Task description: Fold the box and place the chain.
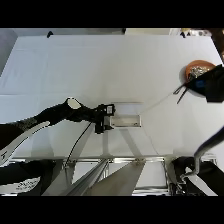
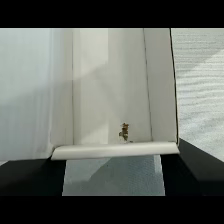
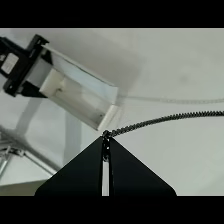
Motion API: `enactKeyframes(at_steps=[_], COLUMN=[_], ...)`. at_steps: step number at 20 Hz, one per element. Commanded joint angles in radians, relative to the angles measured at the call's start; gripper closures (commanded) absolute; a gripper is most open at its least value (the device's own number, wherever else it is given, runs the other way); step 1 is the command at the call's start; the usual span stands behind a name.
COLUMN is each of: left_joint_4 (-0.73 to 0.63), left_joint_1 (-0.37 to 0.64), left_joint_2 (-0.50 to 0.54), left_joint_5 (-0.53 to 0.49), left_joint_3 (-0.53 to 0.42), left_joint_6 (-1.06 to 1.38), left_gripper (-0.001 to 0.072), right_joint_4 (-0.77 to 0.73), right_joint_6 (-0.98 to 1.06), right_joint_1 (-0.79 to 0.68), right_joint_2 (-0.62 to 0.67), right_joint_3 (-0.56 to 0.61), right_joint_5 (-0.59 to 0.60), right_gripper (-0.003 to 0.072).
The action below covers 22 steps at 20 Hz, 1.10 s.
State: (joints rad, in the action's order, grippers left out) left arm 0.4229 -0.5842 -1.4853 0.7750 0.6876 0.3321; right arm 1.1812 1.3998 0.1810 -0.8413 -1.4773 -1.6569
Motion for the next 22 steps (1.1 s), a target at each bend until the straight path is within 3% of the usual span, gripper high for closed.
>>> enactKeyframes(at_steps=[1, 10, 13, 18, 22], left_joint_4=[0.0, 0.0, 0.0, 0.0, 0.0], left_joint_1=[0.001, 0.001, 0.001, 0.001, 0.001], left_joint_2=[0.001, 0.001, 0.001, 0.001, 0.001], left_joint_5=[0.0, 0.0, 0.0, 0.0, 0.0], left_joint_3=[0.0, 0.0, 0.0, 0.0, 0.0], left_joint_6=[0.0, 0.0, 0.0, 0.0, 0.0], left_gripper=[0.0436, 0.0436, 0.0436, 0.0436, 0.0436], right_joint_4=[-0.012, 0.034, 0.038, 0.042, 0.034], right_joint_6=[0.074, 0.145, 0.148, 0.149, 0.148], right_joint_1=[0.137, 0.497, 0.531, 0.56, 0.56], right_joint_2=[0.034, 0.031, 0.027, 0.023, -0.047], right_joint_3=[0.006, 0.242, 0.349, 0.5, 0.624], right_joint_5=[0.024, 0.361, 0.495, 0.614, 0.774], right_gripper=[0.0662, 0.0662, 0.0661, 0.0661, 0.0661])
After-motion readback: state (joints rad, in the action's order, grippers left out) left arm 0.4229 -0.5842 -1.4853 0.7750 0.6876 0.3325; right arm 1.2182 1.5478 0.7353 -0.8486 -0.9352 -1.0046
